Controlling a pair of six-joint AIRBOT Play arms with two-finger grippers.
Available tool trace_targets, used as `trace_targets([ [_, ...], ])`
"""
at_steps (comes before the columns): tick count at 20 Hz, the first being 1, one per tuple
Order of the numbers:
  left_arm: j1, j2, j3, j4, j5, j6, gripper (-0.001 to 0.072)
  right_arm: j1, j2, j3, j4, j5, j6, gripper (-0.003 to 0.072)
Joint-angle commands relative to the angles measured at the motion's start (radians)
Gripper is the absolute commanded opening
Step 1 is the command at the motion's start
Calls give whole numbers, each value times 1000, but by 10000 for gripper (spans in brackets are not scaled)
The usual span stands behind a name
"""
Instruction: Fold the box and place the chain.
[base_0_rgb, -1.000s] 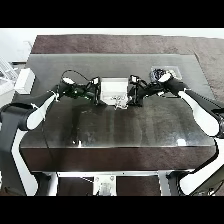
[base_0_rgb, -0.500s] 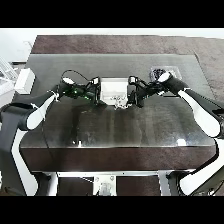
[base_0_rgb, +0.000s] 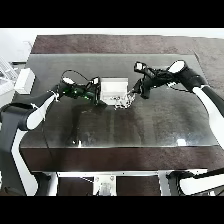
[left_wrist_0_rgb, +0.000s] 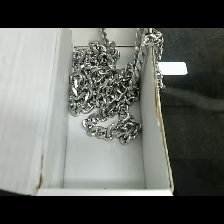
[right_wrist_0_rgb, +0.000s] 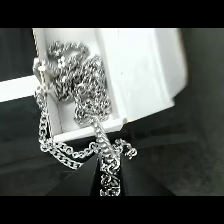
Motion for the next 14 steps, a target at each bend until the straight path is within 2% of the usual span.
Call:
trace_targets([
  [1,1,1,0,0,0,0,471,1,119,1,19,-3,64,10],
  [4,1,1,0,0,0,0,472,2,201,24,87,-4,66,10],
  [9,1,1,0,0,1,0,472,23,219,182,259,-12,119,9],
  [14,1,1,0,0,0,0,471,119,219,243,256,-200,99,6],
])
